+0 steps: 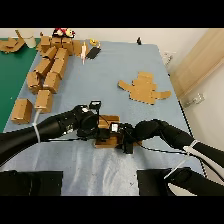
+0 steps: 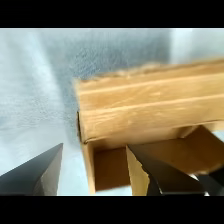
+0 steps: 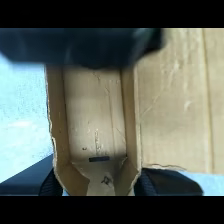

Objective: Fold the box.

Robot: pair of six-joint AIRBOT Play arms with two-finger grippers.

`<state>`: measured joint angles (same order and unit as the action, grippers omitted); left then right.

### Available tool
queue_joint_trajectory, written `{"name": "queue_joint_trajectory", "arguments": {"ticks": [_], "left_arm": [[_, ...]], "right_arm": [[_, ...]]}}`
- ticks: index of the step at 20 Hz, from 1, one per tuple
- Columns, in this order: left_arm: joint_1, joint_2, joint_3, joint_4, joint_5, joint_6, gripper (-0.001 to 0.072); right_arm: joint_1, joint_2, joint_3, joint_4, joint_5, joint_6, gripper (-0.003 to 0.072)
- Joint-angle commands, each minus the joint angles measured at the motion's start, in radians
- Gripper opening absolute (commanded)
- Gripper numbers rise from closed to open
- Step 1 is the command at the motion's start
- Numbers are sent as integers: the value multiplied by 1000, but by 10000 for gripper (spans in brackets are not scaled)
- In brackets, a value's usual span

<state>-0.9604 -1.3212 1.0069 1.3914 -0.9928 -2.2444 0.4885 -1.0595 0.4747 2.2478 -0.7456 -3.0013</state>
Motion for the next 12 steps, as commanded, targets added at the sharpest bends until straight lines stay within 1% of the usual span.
{"name": "queue_joint_trajectory", "arguments": {"ticks": [1, 6, 7, 8, 9, 11, 12], "left_arm": [[30, 81, 2, 8, -24, 5, 583], [63, 139, 2, 21, -156, 7, 574], [63, 144, 1, 28, -190, 7, 450], [63, 148, 0, 37, -232, 17, 154], [62, 150, -1, 47, -273, 48, 11], [63, 152, -21, 49, -331, 116, 11], [63, 162, -48, 46, -331, 134, 11]], "right_arm": [[0, -1, 0, 0, 0, 0, 546], [0, -1, 0, 0, 0, 0, 546], [0, -1, 0, 0, 0, 0, 546], [0, -1, 0, 0, 0, 1, 546], [0, -1, 0, 0, 0, 1, 546], [0, -1, 0, 0, 0, 1, 546], [0, -1, 0, 0, 0, 0, 546]]}}
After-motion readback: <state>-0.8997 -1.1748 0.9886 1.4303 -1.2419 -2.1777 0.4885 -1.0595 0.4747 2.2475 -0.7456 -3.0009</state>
